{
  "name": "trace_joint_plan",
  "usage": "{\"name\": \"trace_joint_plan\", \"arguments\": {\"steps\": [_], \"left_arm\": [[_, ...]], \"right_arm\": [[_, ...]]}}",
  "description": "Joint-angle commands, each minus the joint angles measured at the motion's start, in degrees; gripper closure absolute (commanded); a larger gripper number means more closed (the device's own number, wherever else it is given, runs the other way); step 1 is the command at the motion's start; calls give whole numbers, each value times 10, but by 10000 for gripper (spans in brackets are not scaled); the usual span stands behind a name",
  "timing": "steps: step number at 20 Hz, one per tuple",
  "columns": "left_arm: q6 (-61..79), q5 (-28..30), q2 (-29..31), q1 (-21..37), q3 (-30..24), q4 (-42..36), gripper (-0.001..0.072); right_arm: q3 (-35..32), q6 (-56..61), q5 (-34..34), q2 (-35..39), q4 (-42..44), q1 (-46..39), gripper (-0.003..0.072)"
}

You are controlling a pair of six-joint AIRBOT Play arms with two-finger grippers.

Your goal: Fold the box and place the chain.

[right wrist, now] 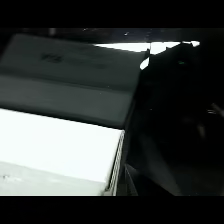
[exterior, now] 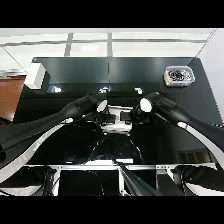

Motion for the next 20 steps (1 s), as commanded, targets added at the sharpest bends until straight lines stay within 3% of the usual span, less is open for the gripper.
{"name": "trace_joint_plan", "arguments": {"steps": [1, 8, 10, 12, 15, 16, 17, 20], "left_arm": [[0, 0, 0, 0, 0, 0, 683], [0, 0, 0, 0, 0, 0, 683], [0, 0, 0, 0, 0, 0, 683], [0, 0, 0, 0, 0, 0, 683], [0, 0, 0, 0, 0, 0, 683], [0, 0, 0, 0, 0, 0, 683], [0, 0, 0, 0, 0, 0, 683], [0, 0, 0, 0, 0, 0, 683]], "right_arm": [[36, 90, 42, -27, -99, 38, 393], [45, 161, 69, -40, -149, 70, 417], [45, 160, 70, -40, -144, 70, 596], [45, 161, 70, -40, -134, 69, 671], [46, 160, 71, -40, -132, 69, 668], [46, 161, 71, -40, -129, 69, 537], [46, 160, 70, -40, -125, 69, 474], [46, 160, 71, -40, -120, 69, 472]]}}
